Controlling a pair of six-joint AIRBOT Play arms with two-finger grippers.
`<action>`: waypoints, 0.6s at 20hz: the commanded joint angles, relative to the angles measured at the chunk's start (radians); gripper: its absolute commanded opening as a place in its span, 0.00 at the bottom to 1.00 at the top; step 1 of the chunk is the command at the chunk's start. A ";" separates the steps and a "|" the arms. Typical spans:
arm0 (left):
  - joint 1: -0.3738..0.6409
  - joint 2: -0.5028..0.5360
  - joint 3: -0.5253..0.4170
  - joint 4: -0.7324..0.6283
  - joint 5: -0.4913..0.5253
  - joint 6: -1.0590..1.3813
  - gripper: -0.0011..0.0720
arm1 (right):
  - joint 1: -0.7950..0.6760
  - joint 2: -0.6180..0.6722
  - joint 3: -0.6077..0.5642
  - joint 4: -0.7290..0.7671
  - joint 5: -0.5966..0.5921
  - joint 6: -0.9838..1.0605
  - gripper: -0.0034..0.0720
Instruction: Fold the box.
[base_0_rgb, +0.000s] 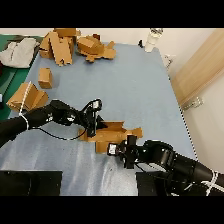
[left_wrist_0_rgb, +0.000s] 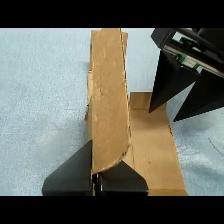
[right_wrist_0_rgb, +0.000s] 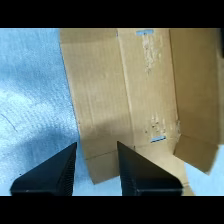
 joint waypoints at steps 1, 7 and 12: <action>0.000 0.000 0.001 0.002 0.000 0.000 0.03 | 0.001 -0.001 0.000 -0.033 -0.007 0.000 0.60; 0.000 -0.001 0.001 0.002 0.000 0.000 0.03 | 0.001 -0.001 0.000 -0.006 -0.005 0.000 0.60; 0.000 0.000 0.001 0.002 0.000 0.000 0.03 | 0.001 -0.002 0.000 0.005 0.009 0.000 0.71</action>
